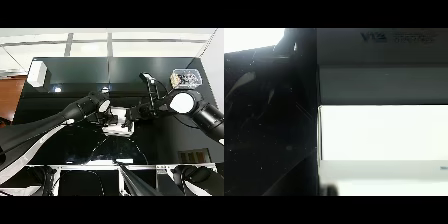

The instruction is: Fold the box and place the chain.

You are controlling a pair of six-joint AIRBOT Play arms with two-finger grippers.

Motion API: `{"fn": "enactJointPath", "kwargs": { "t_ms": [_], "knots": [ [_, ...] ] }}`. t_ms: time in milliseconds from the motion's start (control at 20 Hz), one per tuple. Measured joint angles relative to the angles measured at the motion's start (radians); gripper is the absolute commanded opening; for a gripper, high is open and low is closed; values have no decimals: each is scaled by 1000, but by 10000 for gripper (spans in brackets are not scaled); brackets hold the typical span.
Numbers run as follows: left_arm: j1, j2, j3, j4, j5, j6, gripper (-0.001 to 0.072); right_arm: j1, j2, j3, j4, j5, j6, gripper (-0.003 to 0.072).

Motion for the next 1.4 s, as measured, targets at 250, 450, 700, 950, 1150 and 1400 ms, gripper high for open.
{"fn": "enactJointPath", "kwargs": {
  "t_ms": [250,450,700,950,1150,1400],
  "knots": [
    [0,0,0,0,0,0,27,-84,-1,-2,-57,15,17,403],
    [0,0,0,0,0,0,28,-232,2,-18,-266,34,45,403],
    [0,0,0,0,0,0,28,-412,-62,-75,-610,-119,297,652],
    [0,0,0,0,-1,0,28,-566,-285,76,-647,-225,385,651],
    [0,0,0,0,-1,0,27,-621,-505,285,-495,-183,266,535],
    [0,0,0,0,-1,0,28,-636,-639,406,-418,-90,179,18]
  ]
}}
